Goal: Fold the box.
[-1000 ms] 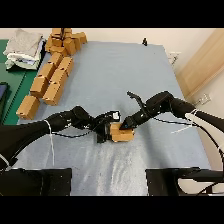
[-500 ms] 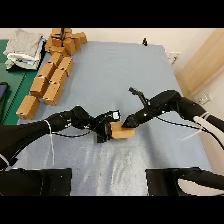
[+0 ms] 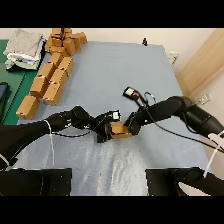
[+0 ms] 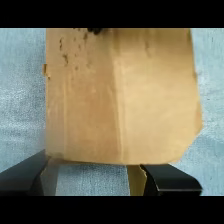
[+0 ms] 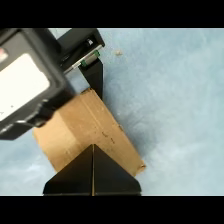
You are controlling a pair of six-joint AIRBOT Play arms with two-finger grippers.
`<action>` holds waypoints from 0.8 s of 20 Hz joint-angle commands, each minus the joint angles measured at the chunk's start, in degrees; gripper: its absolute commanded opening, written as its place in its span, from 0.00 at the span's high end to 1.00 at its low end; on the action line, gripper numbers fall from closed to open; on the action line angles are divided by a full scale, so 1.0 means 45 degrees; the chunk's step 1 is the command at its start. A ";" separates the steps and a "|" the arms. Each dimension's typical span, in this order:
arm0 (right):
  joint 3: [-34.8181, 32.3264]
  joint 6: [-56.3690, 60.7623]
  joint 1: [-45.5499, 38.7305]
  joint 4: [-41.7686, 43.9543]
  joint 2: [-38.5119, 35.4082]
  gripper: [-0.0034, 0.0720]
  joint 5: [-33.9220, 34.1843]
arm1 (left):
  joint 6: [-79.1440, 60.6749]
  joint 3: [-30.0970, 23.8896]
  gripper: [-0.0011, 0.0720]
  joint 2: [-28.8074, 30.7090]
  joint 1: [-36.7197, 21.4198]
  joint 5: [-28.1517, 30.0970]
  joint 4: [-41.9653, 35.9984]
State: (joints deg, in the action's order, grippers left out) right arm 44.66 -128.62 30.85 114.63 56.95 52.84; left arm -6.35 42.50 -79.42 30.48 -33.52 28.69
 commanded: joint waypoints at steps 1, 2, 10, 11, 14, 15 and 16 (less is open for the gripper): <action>-0.0597 0.0010 0.1778 -0.2880 -0.0282 0.95 -0.2550 | -0.0010 0.0010 0.41 0.0000 0.0005 0.0005 0.0005; -0.0787 0.0010 0.2166 -0.3254 -0.0335 0.95 -0.3041 | -0.0010 0.0015 0.41 0.0000 0.0005 0.0000 0.0005; -0.4216 0.0000 0.4051 -0.4721 -0.2900 0.68 -0.6309 | -0.0010 0.0010 0.41 0.0000 0.0005 0.0005 0.0005; -0.4250 0.0000 0.4046 -0.4726 -0.2992 0.58 -0.6164 | -0.0010 0.0010 0.41 0.0000 0.0005 0.0005 0.0005; -0.4255 0.0000 0.4041 -0.5391 -0.2958 0.55 -0.6091 | -0.0010 0.0010 0.41 0.0000 0.0005 0.0005 0.0005; -0.4255 -0.0005 0.4046 -0.5620 -0.2943 0.55 -0.6028 | -0.0010 0.0010 0.41 0.0000 0.0005 0.0005 0.0005; -0.4255 0.0000 0.4041 -0.5804 -0.2905 0.46 -0.5969 | -0.0010 0.0015 0.41 0.0000 0.0005 0.0005 0.0005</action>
State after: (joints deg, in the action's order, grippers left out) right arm 26.13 -128.64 48.77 91.61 44.27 26.04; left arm -6.37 42.50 -79.42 30.48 -33.52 28.71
